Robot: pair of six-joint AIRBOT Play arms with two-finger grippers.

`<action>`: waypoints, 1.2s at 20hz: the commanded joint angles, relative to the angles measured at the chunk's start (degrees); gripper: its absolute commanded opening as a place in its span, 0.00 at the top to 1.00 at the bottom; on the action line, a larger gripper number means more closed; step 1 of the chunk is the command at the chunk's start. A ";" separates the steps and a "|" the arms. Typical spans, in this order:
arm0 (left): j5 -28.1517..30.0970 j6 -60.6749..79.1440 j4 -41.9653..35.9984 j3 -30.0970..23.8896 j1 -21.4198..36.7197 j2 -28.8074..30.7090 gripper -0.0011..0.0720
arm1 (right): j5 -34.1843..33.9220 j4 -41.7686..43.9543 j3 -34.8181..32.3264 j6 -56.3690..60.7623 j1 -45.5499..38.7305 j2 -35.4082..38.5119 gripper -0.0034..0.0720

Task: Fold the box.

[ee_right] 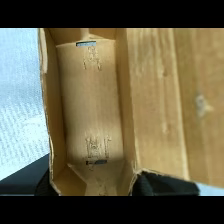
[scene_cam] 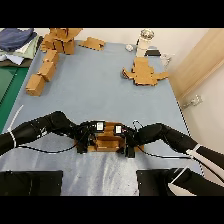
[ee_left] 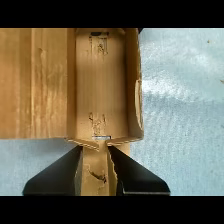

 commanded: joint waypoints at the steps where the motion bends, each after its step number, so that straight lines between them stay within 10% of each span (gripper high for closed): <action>1: 0.59 0.07 -0.33 0.00 -0.07 0.00 0.67 | 0.00 0.02 -0.04 -0.02 -0.02 0.02 0.30; 6: 3.56 0.22 -3.56 0.00 -2.40 -0.04 0.72 | 0.02 0.02 -0.04 -0.02 -0.02 0.02 0.30; 7: 4.61 0.46 -3.65 0.00 -2.99 -0.04 0.96 | 0.00 0.02 -0.04 -0.02 -0.02 0.02 0.30; 16: 3.98 0.42 -3.63 -0.02 -3.61 -0.04 0.95 | 0.00 0.02 -0.04 -0.02 -0.02 0.02 0.30; 18: 3.48 0.09 -3.69 -0.02 -3.61 -0.04 0.22 | 0.02 0.02 -0.04 -0.02 -0.02 0.02 0.30; 24: 2.08 0.04 -3.69 -0.37 -3.61 0.00 0.23 | 0.00 0.02 -0.04 -0.02 -0.02 0.02 0.30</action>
